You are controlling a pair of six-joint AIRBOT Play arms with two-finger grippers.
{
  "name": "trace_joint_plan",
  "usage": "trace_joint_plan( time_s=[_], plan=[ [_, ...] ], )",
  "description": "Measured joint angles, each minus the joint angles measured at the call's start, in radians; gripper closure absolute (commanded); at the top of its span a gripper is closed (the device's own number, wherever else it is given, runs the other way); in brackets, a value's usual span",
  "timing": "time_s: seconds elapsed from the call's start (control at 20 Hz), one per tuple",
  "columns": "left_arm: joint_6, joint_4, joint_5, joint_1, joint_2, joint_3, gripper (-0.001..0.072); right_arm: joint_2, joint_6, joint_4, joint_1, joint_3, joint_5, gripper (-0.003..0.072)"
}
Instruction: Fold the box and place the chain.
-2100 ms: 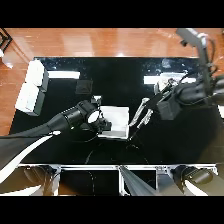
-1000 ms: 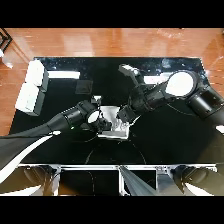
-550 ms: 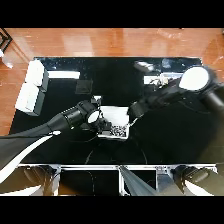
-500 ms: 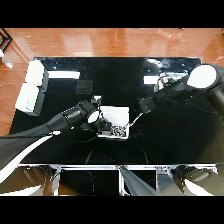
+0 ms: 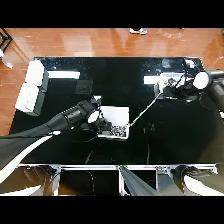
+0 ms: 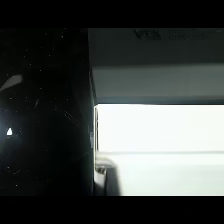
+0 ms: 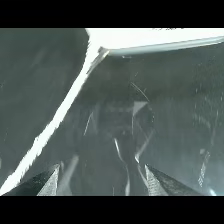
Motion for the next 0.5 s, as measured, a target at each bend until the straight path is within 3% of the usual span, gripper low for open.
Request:
trace_joint_plan(
  time_s=[0.45,0.5],
  plan=[
    [0.0,0.0,0.006,0.0,0.0,0.0,0.0687,-0.232,0.119,0.093,-0.006,0.046,-0.233,0.0088],
    [0.0,0.0,0.006,0.0,0.0,0.0,0.0687,-0.244,0.121,0.102,-0.006,0.05,-0.253,0.0137]
  ],
)
